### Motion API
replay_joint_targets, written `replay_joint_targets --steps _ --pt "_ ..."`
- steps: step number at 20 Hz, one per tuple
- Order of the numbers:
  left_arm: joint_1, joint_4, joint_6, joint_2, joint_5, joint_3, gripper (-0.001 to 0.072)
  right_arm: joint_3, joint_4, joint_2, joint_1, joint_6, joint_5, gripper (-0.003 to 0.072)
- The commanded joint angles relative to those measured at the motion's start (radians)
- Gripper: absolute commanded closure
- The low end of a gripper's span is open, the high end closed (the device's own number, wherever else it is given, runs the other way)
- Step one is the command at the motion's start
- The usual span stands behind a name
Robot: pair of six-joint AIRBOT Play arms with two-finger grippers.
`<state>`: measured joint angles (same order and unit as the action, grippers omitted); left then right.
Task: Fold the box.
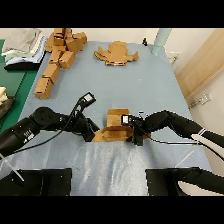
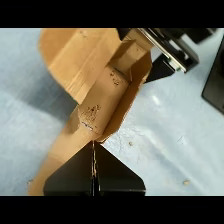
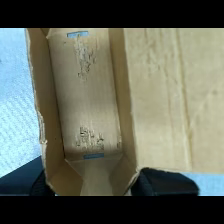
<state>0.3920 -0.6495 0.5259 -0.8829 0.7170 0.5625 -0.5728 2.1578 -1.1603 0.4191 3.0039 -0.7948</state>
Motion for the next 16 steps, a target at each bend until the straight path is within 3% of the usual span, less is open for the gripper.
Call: replay_joint_targets --steps 1,3,4,5,6,10,16 --pt "0.062 -0.073 -0.205 0.024 -0.071 -0.018 0.0697 0.000 0.000 -0.001 0.000 0.000 0.000 0.0102" --pt "0.031 -0.014 -0.323 -0.013 -0.084 -0.029 0.0694 0.000 0.000 -0.001 0.000 0.000 0.000 0.0102" --pt "0.016 0.011 -0.393 -0.041 -0.092 -0.036 0.0514 0.000 0.000 -0.001 0.000 0.000 0.000 0.0102" --pt "0.013 0.029 -0.467 -0.076 -0.092 -0.036 0.0120 0.000 0.000 -0.001 0.000 0.000 0.000 0.0102" --pt "0.014 0.052 -0.527 -0.113 -0.093 -0.036 0.0018 0.000 0.000 -0.001 0.000 0.000 0.000 0.0102" --pt "0.041 0.118 -0.617 -0.237 -0.092 -0.034 0.0019 0.000 0.000 -0.001 0.000 0.000 0.000 0.0102" --pt "0.089 0.272 -0.764 -0.282 -0.174 -0.024 0.0021 0.000 0.000 -0.001 0.000 0.000 0.000 0.0102"
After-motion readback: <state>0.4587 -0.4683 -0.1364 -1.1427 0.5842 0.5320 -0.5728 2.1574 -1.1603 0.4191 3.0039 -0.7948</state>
